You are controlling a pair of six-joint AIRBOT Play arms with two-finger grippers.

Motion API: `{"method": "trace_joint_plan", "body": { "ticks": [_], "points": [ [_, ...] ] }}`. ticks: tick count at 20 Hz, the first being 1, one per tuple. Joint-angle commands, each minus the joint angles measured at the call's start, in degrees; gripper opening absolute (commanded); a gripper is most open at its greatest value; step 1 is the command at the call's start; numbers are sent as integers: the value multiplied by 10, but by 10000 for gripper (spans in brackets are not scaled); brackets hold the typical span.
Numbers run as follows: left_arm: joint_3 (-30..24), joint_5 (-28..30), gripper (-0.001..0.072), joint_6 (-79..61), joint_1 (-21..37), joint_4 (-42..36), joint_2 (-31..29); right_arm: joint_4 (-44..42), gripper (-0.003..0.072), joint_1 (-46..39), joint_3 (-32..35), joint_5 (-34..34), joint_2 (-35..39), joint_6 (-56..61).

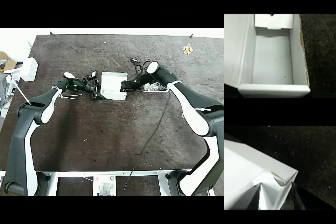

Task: Fold the box and place the chain.

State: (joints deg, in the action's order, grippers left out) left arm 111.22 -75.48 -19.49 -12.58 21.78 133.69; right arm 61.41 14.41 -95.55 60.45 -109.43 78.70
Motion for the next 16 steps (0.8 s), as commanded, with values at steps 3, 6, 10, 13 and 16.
{"method": "trace_joint_plan", "body": {
  "ticks": [3,6,10,13,16],
  "points": [
    [0,0,203,0,0,0,0,163,435,44,-64,64,-30,151],
    [0,0,203,0,0,0,0,229,434,62,-65,81,-31,226],
    [0,0,203,0,0,0,0,243,316,70,-65,73,-31,281],
    [0,0,203,0,0,0,0,247,315,79,-65,73,-31,305],
    [0,0,203,0,0,0,0,289,315,94,-65,72,-31,343]
  ]
}}
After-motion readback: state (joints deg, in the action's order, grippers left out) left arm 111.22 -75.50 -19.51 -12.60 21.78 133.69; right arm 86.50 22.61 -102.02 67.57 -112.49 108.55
